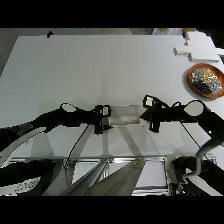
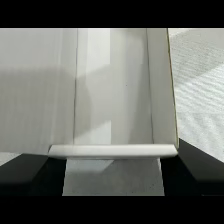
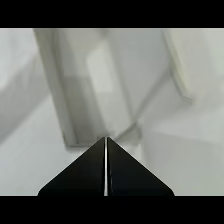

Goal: Fold the box and place the chain.

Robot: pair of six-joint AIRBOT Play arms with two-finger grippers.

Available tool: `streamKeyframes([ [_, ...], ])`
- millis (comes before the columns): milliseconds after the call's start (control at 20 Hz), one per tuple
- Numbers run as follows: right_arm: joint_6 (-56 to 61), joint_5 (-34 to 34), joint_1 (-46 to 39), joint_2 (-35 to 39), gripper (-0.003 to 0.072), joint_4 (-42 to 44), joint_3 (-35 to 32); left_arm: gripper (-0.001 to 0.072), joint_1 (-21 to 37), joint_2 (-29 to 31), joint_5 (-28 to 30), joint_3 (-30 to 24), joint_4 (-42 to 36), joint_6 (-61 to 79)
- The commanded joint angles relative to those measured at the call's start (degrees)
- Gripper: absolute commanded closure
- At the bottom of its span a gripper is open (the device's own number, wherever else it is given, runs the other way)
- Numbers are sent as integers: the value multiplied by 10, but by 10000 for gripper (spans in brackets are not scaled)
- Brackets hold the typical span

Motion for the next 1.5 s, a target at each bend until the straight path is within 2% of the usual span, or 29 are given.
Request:
streamKeyframes([
  [0, -108, -55, 0, -2, 672, 197, 0, 621, 0, 0, 0, 0, 0, 0],
  [150, -137, -130, 0, -50, 672, 300, 1, 621, 0, 0, 0, 0, 0, 0],
  [250, -132, -168, 0, -98, 669, 335, 1, 621, 0, 0, 0, 0, 0, 0],
  [400, -84, -183, 0, -144, 669, 332, 1, 621, 0, 0, 0, 0, 0, 0],
  [550, -58, -179, 0, -154, 669, 309, 1, 621, 0, 0, 0, 0, 0, 0],
  [900, 98, -134, 0, -141, 669, 154, 1, 621, 0, 0, 0, 0, 0, 0],
  [1150, 141, -121, 0, -30, 669, 57, 20, 621, 0, 0, 0, 0, 0, 0],
  [1250, 106, -101, 0, 15, 674, -12, 21, 621, 0, 0, 0, 0, 0, 0],
  [1300, 43, -62, 0, 25, 674, -61, 21, 621, 0, 0, 0, 0, 0, 0],
  [1450, -104, 29, 3, 6, 672, -176, 20, 621, 0, 0, 0, 0, 0, 0],
])
